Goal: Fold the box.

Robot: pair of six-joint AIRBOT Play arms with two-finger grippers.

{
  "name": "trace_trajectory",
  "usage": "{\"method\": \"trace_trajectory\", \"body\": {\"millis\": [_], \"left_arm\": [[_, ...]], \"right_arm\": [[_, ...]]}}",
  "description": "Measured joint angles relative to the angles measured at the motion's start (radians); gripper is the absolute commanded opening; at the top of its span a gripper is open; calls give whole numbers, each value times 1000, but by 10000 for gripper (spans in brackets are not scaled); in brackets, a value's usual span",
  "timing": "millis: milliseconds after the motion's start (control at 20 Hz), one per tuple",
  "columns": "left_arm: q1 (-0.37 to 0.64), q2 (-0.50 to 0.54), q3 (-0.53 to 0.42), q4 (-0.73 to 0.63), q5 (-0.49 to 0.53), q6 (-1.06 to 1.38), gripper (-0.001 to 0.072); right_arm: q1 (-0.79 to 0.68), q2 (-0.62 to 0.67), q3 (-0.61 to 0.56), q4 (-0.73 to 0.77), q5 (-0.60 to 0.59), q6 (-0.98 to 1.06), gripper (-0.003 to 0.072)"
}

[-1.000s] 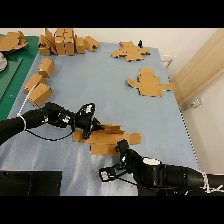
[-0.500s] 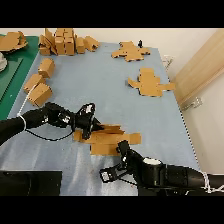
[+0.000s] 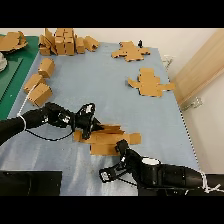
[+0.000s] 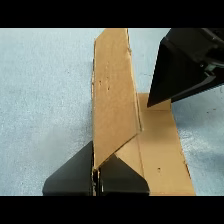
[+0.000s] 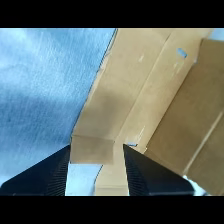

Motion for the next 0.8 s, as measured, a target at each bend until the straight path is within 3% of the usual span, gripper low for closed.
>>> {"method": "trace_trajectory", "body": {"millis": [800], "left_arm": [[0, 0, 0, 0, 0, 0, 13]], "right_arm": [[0, 38, 1, -9, 57, 32, 501]]}}
